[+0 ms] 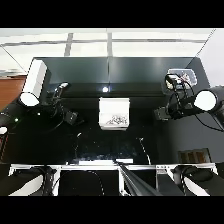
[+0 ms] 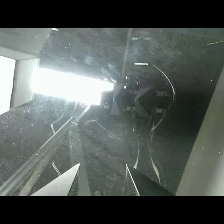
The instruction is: Fold the box and place the chain.
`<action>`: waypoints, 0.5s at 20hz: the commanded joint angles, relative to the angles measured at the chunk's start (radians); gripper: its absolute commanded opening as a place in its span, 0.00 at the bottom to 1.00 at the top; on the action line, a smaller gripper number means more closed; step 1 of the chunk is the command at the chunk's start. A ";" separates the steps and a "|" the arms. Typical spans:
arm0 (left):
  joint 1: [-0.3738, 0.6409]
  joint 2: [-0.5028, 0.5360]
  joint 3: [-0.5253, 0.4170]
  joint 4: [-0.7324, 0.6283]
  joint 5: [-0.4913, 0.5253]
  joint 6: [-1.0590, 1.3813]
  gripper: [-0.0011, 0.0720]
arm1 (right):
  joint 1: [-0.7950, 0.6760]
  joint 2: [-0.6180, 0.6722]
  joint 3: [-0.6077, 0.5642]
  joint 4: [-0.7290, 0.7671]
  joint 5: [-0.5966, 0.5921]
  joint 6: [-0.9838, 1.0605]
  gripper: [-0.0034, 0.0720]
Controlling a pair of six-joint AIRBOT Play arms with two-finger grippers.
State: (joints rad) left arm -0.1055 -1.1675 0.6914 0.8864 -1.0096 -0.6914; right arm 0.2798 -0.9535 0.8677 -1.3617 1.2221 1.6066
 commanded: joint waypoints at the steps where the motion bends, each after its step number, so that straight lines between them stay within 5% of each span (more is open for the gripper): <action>1: -0.021 -0.048 -0.029 -0.152 0.065 0.698 1.00 | 0.001 0.000 0.000 0.000 -0.008 0.002 0.47; 5: -0.098 -0.119 -0.029 -0.245 0.057 1.029 1.00 | 0.001 0.000 0.000 0.000 -0.012 0.002 0.47; 10: -0.121 -0.154 -0.029 -0.355 0.101 1.128 1.00 | 0.001 0.000 0.000 0.000 -0.033 0.002 0.47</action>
State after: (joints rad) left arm -0.2115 -1.2984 0.6636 0.6064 -0.9298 0.3000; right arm 0.2798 -0.9535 0.8677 -1.3621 1.2045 1.6081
